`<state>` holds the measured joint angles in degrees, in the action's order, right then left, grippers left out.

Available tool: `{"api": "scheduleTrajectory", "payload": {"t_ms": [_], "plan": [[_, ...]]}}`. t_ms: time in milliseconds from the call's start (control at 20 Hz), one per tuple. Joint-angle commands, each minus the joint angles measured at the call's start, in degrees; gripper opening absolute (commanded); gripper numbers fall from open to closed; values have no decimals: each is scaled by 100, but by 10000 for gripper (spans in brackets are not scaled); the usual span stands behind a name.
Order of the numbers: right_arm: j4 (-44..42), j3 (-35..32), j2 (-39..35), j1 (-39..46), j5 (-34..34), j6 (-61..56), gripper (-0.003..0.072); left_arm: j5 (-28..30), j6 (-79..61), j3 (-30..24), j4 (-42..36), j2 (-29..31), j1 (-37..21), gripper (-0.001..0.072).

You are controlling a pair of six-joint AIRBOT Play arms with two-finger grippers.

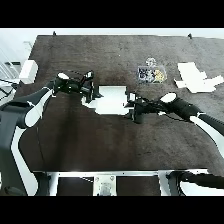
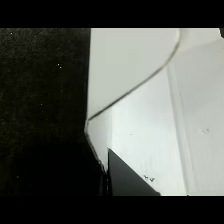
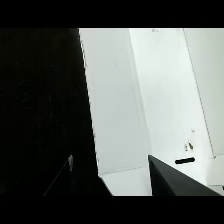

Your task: Fold the box and place the chain.

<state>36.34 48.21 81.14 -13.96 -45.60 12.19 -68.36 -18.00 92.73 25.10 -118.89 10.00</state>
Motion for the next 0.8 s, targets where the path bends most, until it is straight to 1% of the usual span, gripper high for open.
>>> {"api": "scheduleTrajectory", "payload": {"t_ms": [0,150,350,550,750], "plan": [[81,-2,149,-214,435,-13,571,0,-2,0,-7,-2,2,19],[55,0,334,-249,811,28,571,0,-2,0,-9,-2,2,19],[-63,24,358,-243,1220,28,571,0,-2,0,-9,-2,2,19],[-426,291,352,-28,1193,26,571,0,-2,0,-9,-2,2,19],[-476,459,352,146,1019,52,571,0,-2,0,-9,-2,2,19]]}}
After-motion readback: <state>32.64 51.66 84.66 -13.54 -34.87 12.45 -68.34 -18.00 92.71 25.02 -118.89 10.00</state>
